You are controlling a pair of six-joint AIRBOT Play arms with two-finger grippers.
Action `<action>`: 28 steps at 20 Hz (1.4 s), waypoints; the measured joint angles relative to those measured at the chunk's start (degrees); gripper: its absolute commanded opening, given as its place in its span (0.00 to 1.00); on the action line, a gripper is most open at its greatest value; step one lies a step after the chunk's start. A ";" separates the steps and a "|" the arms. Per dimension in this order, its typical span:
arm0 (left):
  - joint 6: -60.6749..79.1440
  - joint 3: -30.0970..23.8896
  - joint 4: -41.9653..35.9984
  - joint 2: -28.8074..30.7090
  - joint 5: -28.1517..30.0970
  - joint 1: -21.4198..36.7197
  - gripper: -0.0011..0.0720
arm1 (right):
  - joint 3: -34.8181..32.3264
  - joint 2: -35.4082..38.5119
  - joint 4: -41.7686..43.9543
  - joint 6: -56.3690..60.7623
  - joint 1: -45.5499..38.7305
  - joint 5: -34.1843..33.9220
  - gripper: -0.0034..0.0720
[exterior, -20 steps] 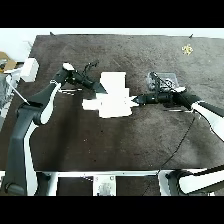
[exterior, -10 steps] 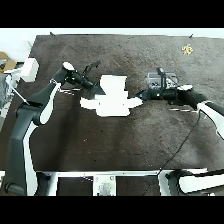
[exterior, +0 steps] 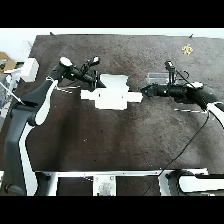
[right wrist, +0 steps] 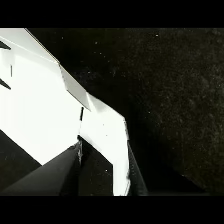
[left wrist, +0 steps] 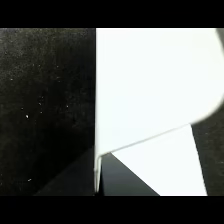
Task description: Fold the box and place the chain.
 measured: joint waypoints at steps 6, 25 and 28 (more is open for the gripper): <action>9.09 -4.13 -3.87 0.11 4.68 0.00 0.03 | 0.00 0.11 0.07 -5.07 -0.13 1.90 0.47; 11.47 -7.74 -3.69 -1.18 8.22 0.00 0.03 | 0.00 -0.72 -4.92 -27.04 5.81 5.29 0.90; 11.47 -7.76 -3.56 -1.18 8.20 0.00 0.03 | 0.00 -1.07 -7.45 -32.41 8.61 3.72 0.90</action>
